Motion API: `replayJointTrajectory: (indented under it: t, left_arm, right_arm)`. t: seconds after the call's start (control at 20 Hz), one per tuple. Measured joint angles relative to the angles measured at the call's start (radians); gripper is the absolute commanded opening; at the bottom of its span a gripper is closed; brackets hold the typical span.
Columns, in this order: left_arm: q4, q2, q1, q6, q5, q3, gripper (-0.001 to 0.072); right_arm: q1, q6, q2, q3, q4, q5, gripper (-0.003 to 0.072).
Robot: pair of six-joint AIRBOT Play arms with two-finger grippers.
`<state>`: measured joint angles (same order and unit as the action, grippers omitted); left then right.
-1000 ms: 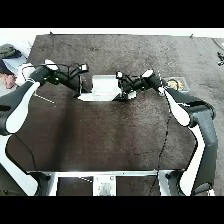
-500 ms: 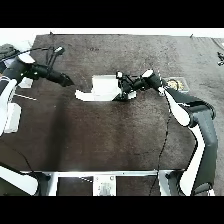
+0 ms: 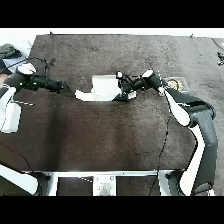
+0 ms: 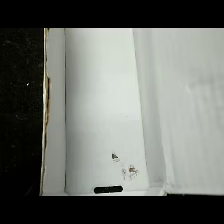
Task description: Fold the box and place the chain.
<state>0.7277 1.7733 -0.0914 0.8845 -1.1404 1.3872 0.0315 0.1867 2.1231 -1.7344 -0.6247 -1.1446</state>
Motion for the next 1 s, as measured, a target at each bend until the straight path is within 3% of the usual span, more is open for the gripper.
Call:
replayJointTrajectory:
  t: [0.35,1.0]
  left_arm:
    - [-0.048,0.068,0.002,0.081,0.03,-0.008,0.001]
    - [-0.108,0.11,0.161,0.134,0.103,-0.006,0.0013]
  right_arm:
    - [0.0,0.0,0.0,0.0,0.0,0.0,0.0355]
    - [0.0,0.0,0.0,0.0,0.0,0.0,0.0355]
